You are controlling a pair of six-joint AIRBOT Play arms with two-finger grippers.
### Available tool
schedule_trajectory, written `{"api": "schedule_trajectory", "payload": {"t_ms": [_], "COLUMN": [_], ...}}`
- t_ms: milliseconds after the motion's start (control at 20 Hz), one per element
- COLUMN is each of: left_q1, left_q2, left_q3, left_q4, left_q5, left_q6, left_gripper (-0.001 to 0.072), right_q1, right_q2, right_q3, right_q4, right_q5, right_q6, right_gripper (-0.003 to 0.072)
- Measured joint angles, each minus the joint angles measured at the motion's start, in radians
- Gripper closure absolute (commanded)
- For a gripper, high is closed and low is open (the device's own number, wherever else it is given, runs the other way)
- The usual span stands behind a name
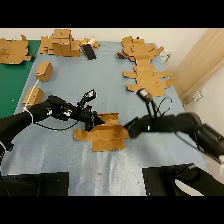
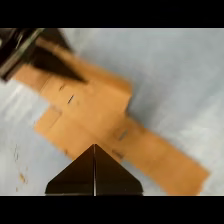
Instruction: Fold the box.
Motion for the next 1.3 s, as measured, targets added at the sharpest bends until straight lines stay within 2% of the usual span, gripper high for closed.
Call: {"api": "schedule_trajectory", "payload": {"t_ms": [50,100,150,200,350,600,800,1300], "left_q1": [0.000,0.000,0.000,0.000,0.000,0.000,0.000,0.000], "left_q2": [0.000,0.000,0.000,0.000,0.000,0.000,0.000,0.000], "left_q3": [0.000,0.000,0.000,0.000,0.000,0.000,0.000,0.000], "left_q4": [0.000,0.000,0.000,0.000,0.000,0.000,0.000,0.000], "left_q5": [0.000,0.000,0.000,0.000,0.000,0.000,0.000,0.000], "left_q6": [0.000,0.000,0.000,0.000,0.000,0.000,0.000,0.000], "left_gripper": [0.0696,0.0696,0.0696,0.0696,0.0696,0.0696,0.0696,0.0696], "right_q1": [0.067,0.141,0.206,0.269,0.387,0.450,0.466,0.482], "right_q2": [0.030,0.055,0.068,0.073,0.045,-0.082,-0.155,-0.191], "right_q3": [-0.031,-0.062,-0.087,-0.108,-0.141,-0.156,-0.146,-0.135], "right_q4": [-0.030,-0.064,-0.105,-0.164,-0.365,-0.612,-0.675,-0.758], "right_q5": [0.002,0.008,0.016,0.031,0.112,0.218,0.254,0.275], "right_q6": [0.025,0.039,0.049,0.055,0.066,0.065,0.046,0.039], "right_gripper": [0.0680,0.0545,0.0277,0.0200,0.0185,0.0184,0.0184,0.0184]}}
